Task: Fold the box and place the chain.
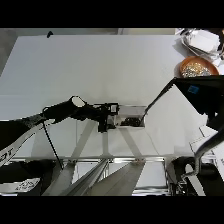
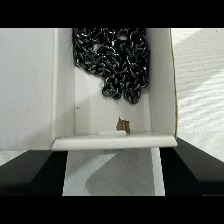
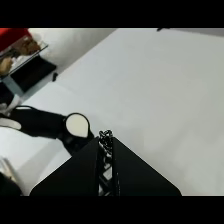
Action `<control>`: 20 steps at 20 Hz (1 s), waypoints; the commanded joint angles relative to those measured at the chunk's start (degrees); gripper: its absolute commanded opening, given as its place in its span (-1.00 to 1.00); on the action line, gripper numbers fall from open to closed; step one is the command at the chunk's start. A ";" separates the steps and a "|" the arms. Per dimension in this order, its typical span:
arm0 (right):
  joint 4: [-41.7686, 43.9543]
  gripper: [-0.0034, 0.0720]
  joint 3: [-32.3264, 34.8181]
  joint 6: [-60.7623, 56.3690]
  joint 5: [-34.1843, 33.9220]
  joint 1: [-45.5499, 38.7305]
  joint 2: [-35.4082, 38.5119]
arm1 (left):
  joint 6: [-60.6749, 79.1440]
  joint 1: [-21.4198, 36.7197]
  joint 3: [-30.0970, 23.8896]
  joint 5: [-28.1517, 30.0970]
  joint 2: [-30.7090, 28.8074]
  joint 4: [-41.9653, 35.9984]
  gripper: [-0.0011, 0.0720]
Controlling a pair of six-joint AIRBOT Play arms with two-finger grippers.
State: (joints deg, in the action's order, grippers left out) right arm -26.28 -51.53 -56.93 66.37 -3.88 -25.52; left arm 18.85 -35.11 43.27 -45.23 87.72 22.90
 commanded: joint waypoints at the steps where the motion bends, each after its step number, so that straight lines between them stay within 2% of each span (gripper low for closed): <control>1: 0.26 -0.86 1.57 1.22 2.84 0.13 -3.76 | 0.02 0.00 0.02 0.00 -0.02 0.00 -0.10; 5: 0.20 -0.86 2.51 2.45 2.45 7.19 -7.17 | 0.02 0.00 0.00 0.00 -0.02 0.00 -0.10; 11: -0.81 -0.86 2.62 3.50 -8.13 20.52 -12.31 | 0.02 0.00 0.02 0.00 -0.02 0.00 -0.10; 16: -8.85 -0.86 2.62 2.14 -8.20 24.59 -16.37 | 0.02 0.00 0.00 0.00 -0.02 0.00 -0.10; 20: -13.05 -0.86 2.80 1.22 -4.79 24.65 -18.40 | 0.02 0.00 0.00 0.00 -0.02 0.00 -0.10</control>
